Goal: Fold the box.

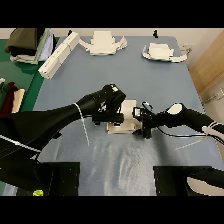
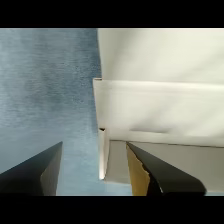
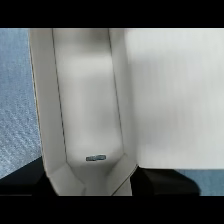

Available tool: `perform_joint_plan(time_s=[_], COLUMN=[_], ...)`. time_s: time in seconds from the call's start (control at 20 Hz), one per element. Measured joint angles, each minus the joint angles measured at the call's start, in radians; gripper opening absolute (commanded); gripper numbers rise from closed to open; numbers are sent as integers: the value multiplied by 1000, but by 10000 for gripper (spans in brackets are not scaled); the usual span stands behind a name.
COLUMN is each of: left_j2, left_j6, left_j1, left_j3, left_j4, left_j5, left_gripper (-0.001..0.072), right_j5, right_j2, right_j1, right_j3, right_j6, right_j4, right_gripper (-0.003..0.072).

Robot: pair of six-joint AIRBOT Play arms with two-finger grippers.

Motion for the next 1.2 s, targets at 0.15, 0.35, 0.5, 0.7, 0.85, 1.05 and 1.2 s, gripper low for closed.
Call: perform_joint_plan(time_s=[0.15, 0.35, 0.5, 0.7, 0.85, 1.05, 1.2], left_j2=[0, 0, 14, 64, 129, 259, 349], left_j6=[45, 101, 151, 253, 346, 532, 804], left_j1=[1, 4, 26, 58, 91, 177, 267], left_j3=[59, 118, 138, 146, 121, -33, -206], left_j4=[-4, -4, -13, -34, -59, -143, -227], left_j5=[-80, -181, -234, -260, -246, -137, -28], left_gripper=[601, 601, 601, 601, 583, 15, 14], right_j5=[0, 0, 0, 0, 0, 0, 0], right_j2=[0, 0, 0, 0, 0, 0, 0], right_j1=[0, 0, 0, 0, 0, 0, 0], right_j3=[0, 0, 0, 0, 0, 0, 0], right_j6=[0, 0, 0, 0, 0, 0, 0], right_j4=[0, 0, 0, 0, 0, 0, 0], right_gripper=[510, 510, 510, 510, 510, 510, 510])
